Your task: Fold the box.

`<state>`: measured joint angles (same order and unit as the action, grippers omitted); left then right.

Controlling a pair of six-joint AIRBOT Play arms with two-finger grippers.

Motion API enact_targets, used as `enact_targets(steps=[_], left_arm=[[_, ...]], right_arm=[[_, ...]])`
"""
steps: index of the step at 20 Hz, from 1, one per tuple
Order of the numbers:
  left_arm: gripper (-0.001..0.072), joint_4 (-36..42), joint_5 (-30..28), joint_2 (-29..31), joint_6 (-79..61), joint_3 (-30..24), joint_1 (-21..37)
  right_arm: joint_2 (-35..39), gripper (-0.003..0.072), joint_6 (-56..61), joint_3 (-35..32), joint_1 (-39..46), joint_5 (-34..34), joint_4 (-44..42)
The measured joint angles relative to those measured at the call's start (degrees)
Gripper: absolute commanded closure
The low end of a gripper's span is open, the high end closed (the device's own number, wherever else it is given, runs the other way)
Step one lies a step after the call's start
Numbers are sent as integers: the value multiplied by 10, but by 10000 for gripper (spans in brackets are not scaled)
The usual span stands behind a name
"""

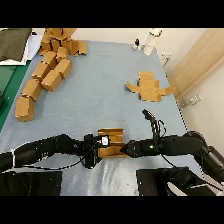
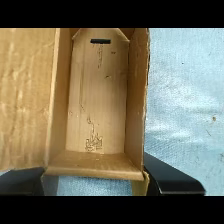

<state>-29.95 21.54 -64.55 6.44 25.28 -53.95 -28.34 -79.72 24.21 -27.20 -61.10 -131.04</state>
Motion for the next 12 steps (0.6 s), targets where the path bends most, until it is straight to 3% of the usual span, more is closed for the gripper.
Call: enact_targets(steps=[4, 12], left_arm=[[232, 0, 0, 0, 0, 0, 0], [232, 0, 0, 0, 0, 0, 0]], right_arm=[[-90, 590, -5, 35, 6, 40, -12], [-372, 602, -108, 137, 55, 90, -13]])
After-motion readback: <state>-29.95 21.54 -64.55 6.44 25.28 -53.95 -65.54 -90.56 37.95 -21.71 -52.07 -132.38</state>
